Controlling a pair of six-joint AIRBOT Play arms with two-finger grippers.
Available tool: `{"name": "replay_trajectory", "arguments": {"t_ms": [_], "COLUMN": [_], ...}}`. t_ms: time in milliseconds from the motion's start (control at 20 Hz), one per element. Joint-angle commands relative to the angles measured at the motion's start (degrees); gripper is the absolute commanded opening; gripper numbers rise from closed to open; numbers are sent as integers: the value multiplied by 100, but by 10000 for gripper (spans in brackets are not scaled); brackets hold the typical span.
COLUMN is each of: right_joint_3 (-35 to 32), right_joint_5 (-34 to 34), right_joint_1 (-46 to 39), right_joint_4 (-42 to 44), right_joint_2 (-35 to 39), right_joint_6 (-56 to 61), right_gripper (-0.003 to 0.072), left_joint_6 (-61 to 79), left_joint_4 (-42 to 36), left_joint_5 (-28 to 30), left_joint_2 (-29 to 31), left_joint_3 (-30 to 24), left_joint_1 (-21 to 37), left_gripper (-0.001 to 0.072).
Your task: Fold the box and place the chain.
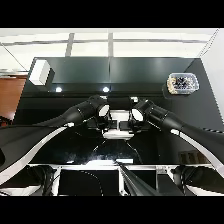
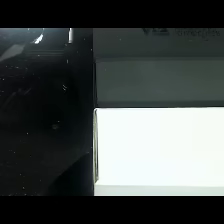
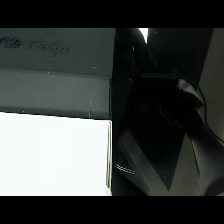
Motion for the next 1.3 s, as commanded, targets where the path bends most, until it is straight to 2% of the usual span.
{"name": "replay_trajectory", "arguments": {"t_ms": [0, 50, 150, 350, 500, 550, 650, 700, 750, 950, 1050, 1100, 1150, 1200, 1250], "right_joint_3": [7, 7, 7, 7, 7, 7, 4, 2, -22, 15, 275, 518, 855, 1202, 1620], "right_joint_5": [15, 20, 37, 92, 485, 640, 916, 922, 638, -1646, -2131, -2144, -2076, -1969, -1768], "right_joint_1": [4, 4, 4, -2, -9, -11, -199, -470, -942, -3388, -4297, -4627, -4937, -5163, -5351], "right_joint_4": [42, 44, 35, -411, -1416, -2188, -4468, -5252, -5613, -4804, -3960, -3467, -2809, -2118, -1338], "right_joint_2": [2, 7, 68, 820, 1958, 2334, 2879, 2924, 2892, 2229, 1561, 1161, 691, 245, -232], "right_joint_6": [-79, -81, -157, -448, -468, -389, 4, 4, 2, 304, 468, 304, -107, -710, -1648], "right_gripper": [9, 18, 327, 329, 328, 328, 328, 328, 328, 328, 328, 329, 372, 663, 720], "left_joint_6": [35, 35, 35, 35, 35, 35, 35, 33, 35, 35, 35, 35, 35, 35, 33], "left_joint_4": [-4, -4, -57, -66, -68, -68, -66, -68, -70, -72, -70, -70, -70, -70, -70], "left_joint_5": [15, 37, 48, 48, 39, 35, 57, 79, 105, 168, 181, 181, 181, 181, 179], "left_joint_2": [-2, -2, -2, -2, -2, -2, -2, -2, -2, -2, -2, -2, -2, -2, -2], "left_joint_3": [7, 7, 7, 7, 7, 7, 7, 7, 7, 7, 7, 7, 7, 7, 7], "left_joint_1": [4, 4, 4, 4, 4, 4, 4, 4, 4, 4, 7, 7, 7, 7, 7], "left_gripper": [27, 27, 27, 27, 27, 27, 27, 27, 27, 27, 27, 27, 27, 27, 27]}}
